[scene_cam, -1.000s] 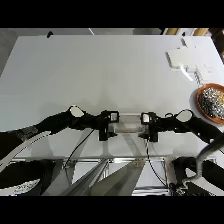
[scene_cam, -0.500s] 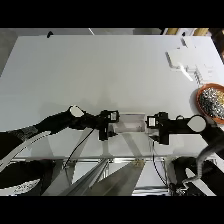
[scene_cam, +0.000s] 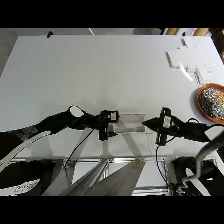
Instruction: Fold the box and place the chain.
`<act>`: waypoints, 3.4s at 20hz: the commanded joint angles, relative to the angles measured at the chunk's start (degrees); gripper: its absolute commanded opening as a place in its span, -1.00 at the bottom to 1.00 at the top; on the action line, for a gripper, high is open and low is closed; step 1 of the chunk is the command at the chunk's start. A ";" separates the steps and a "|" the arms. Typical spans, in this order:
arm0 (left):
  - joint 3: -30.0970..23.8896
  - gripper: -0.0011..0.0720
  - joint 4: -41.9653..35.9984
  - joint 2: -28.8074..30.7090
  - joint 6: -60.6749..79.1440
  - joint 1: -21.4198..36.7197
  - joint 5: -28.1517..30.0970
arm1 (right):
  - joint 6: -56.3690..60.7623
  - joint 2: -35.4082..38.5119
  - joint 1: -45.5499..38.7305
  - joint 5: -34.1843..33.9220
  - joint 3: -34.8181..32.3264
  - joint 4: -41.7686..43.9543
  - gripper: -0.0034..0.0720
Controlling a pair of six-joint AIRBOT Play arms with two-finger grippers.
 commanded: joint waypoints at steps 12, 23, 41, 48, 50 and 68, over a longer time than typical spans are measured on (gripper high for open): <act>-0.02 -0.03 0.02 0.04 0.02 -0.02 -0.02 | 5.22 -28.70 0.07 -27.96 0.33 13.75 -0.88; -0.04 -0.03 0.02 0.04 0.02 -0.02 -0.02 | 15.34 -19.76 0.04 -1.36 13.99 -28.17 -0.88; -0.02 -0.03 0.02 0.04 0.02 -0.02 -0.02 | -24.57 -25.09 0.07 -0.11 2.84 -5.09 -0.45; -0.02 -0.03 0.02 0.04 0.02 -0.02 -0.02 | -23.87 -29.99 2.84 -0.13 2.82 0.92 0.00; -0.02 -0.03 0.02 0.04 0.02 -0.02 -0.02 | -20.72 -29.20 2.78 -0.26 2.82 -0.24 0.05; -0.02 -0.03 0.00 0.04 0.02 -0.02 -0.02 | 38.53 -6.73 -17.07 1.09 2.86 -19.19 -0.87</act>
